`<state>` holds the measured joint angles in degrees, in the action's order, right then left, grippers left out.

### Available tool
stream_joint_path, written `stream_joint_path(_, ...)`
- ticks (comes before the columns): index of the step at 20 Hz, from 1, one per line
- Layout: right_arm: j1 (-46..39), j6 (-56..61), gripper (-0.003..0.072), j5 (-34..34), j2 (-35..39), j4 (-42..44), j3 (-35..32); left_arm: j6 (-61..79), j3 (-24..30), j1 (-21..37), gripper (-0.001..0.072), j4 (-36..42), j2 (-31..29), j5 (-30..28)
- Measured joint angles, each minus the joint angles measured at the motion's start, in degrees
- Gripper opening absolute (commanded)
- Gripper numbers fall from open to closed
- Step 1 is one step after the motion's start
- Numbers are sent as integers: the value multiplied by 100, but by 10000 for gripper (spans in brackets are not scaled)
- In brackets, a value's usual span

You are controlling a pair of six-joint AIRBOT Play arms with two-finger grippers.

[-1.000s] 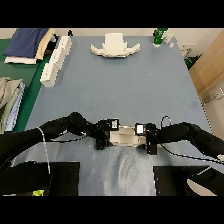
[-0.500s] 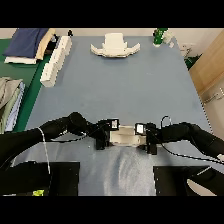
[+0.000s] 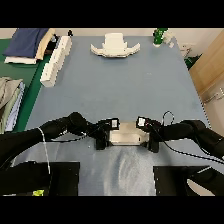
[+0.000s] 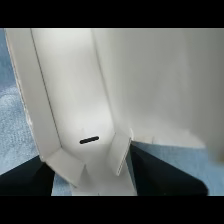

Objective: Fold the box.

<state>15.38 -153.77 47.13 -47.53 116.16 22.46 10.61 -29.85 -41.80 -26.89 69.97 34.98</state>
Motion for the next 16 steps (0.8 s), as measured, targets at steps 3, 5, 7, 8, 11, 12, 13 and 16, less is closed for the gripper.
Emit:
stream_joint_path(3, -2, 741, 714, 605, 291, -540, 168, -72, 0, 0, 416, 0, -2, -31)
stream_joint_path(5, -2, 1180, 714, 970, 485, -815, 225, -133, 2, -2, 415, 9, -2, -61)
stream_joint_path(7, -2, 1587, 702, 1325, 675, -966, 269, -173, 2, -2, 415, 11, -2, -87)
stream_joint_path(8, -2, 1823, 701, 1515, 774, -992, 295, -190, 2, -2, 415, 13, -2, -101)
stream_joint_path(11, -2, 2586, 472, 2041, 1054, -796, 415, -214, 4, -2, 415, 13, -2, -122)
stream_joint_path(12, -2, 2868, 305, 2157, 1134, -588, 457, -223, 2, -2, 415, 13, -2, -125)
stream_joint_path(13, -2, 3161, 62, 2223, 1202, -275, 494, -227, 4, -2, 416, 13, -2, -129)
stream_joint_path(16, 0, 4063, 5, 1982, 1250, 721, 549, -229, 4, -2, 416, 13, -2, -142)
